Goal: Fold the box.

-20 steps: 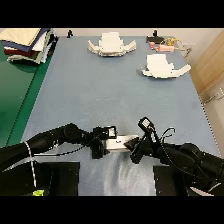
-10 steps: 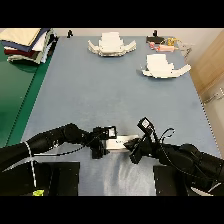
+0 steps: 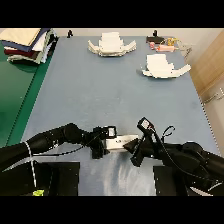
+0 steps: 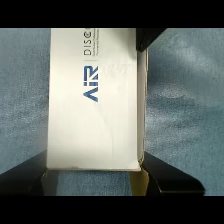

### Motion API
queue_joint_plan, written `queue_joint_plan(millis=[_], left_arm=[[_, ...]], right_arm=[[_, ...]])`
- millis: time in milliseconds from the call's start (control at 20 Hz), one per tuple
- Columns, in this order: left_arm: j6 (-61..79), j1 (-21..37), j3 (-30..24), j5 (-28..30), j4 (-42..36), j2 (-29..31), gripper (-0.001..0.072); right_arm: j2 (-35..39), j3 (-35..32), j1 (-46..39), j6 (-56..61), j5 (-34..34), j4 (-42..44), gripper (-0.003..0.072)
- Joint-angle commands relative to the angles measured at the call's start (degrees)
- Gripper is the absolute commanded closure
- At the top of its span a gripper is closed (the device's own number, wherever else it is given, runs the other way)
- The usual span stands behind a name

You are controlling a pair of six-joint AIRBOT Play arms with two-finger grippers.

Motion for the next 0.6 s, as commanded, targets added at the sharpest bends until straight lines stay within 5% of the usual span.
queue_joint_plan(millis=[0, 300, 550], left_arm=[[0.17, -0.02, 0.04, 0.04, 0.20, 0.00, 0.0322], [0.20, -0.02, 0.04, 0.07, 0.17, 0.00, 0.0322], [-0.85, 0.15, 1.40, 0.15, 0.26, 1.40, 0.0322]], right_arm=[[1.64, 1.31, -0.07, -0.09, 1.16, -0.81, 0.0684], [1.62, 3.78, -1.16, 1.77, 1.05, -9.97, 0.0683], [0.31, 9.29, -12.52, 27.54, -4.63, -33.33, 0.0683]])
